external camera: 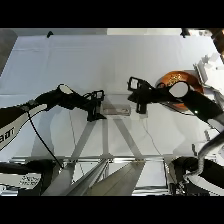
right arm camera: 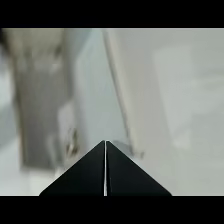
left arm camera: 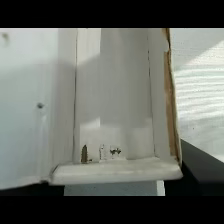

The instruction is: Fold the box and place the chain.

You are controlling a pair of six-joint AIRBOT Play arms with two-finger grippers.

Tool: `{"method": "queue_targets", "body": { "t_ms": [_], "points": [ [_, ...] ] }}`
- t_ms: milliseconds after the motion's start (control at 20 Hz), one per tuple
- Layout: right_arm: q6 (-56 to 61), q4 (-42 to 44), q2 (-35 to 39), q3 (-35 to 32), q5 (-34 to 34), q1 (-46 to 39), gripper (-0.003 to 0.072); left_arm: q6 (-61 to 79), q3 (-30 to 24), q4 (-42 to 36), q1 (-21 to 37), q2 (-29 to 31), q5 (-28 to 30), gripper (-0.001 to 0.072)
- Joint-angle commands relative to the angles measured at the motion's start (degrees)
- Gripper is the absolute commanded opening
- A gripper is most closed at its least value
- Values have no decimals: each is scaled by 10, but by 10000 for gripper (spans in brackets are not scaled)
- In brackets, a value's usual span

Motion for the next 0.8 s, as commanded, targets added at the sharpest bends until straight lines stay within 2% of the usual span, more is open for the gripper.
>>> {"method": "queue_targets", "body": {
  "t_ms": [0,250,450,550,750],
  "points": [
    [20,-145,40,0,93,-3,14,-1,0,0,0,0,0,404],
    [13,-149,-33,10,130,-24,14,-1,0,0,0,0,0,404],
    [20,-146,-133,90,190,-26,15,-1,0,0,0,0,0,404],
    [20,-145,-162,120,179,-16,15,-1,0,0,0,0,0,404],
    [20,-148,-193,125,173,0,15,-1,0,0,0,0,0,404]
  ]
}}
